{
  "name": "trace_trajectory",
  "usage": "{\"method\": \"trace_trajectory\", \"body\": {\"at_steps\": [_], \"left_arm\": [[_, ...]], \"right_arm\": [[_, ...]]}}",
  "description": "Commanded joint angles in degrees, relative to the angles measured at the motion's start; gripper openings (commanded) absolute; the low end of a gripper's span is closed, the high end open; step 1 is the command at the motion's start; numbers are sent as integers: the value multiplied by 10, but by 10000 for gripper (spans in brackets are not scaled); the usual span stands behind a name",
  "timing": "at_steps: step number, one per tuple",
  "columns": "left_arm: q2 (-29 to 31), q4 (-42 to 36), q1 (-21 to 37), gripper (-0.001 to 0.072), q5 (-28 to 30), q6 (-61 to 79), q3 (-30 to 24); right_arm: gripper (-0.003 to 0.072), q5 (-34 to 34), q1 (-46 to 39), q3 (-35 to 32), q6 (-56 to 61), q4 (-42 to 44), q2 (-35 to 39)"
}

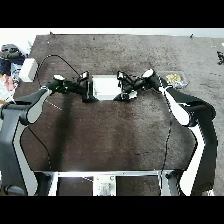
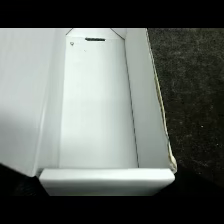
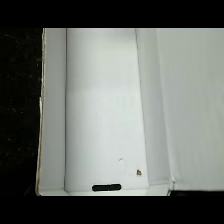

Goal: Fold the box and place the chain.

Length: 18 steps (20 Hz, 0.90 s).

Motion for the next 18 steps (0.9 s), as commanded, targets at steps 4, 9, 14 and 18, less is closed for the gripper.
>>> {"method": "trace_trajectory", "body": {"at_steps": [4, 9, 14, 18], "left_arm": [[0, -3, -2, 715, -3, 3, 0], [0, -2, -10, 714, 7, 11, 0], [0, -5, 2, 704, 2, 5, 0], [0, -4, 2, 705, -12, 7, 0]], "right_arm": [[508, 0, 0, 0, -1, 0, 0], [508, 0, 0, 0, -1, 0, 0], [508, 0, 0, 0, -1, 0, 0], [507, 0, 0, 0, -1, 0, 0]]}}
